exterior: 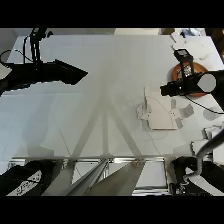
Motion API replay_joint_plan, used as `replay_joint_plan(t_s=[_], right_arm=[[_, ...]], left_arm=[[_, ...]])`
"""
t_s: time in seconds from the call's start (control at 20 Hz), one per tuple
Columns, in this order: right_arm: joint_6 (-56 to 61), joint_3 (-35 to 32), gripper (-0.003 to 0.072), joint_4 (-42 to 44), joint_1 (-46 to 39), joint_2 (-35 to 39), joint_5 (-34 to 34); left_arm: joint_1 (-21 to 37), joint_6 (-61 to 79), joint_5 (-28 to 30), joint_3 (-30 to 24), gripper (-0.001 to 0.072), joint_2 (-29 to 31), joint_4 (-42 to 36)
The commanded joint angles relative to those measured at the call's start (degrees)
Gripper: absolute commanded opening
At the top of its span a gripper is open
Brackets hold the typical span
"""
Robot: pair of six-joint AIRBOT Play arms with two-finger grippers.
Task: Fold the box and place the chain.
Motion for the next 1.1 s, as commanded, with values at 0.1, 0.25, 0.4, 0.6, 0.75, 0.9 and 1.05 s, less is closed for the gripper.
replay_joint_plan(t_s=[0.1,0.25,0.4,0.6,0.75,0.9,1.05], right_arm=[[0.2,0.0,0.0010,1.0,0.0,0.0,-0.1],[0.2,0.0,0.0010,1.2,0.0,0.0,-0.1],[0.2,0.0,0.0010,1.2,0.0,0.0,-0.1],[0.2,0.3,0.0010,6.9,0.0,0.0,0.6],[0.2,1.9,0.0010,7.8,0.0,0.7,6.5],[0.2,4.4,0.0010,5.9,0.0,2.6,12.8],[0.2,7.0,0.0010,5.6,0.0,5.4,15.3]], left_arm=[[0.0,0.0,0.0,0.0,0.0704,0.0,0.0],[0.0,0.0,0.0,0.0,0.0704,0.0,0.0],[0.0,0.0,0.0,0.0,0.0704,0.0,0.0],[0.0,0.0,0.0,0.0,0.0704,0.0,0.0],[0.0,0.0,0.0,0.0,0.0704,0.0,0.0],[0.0,0.0,0.5,0.0,0.0704,0.0,0.0],[0.0,0.0,-0.4,0.0,0.0703,0.0,0.0]])
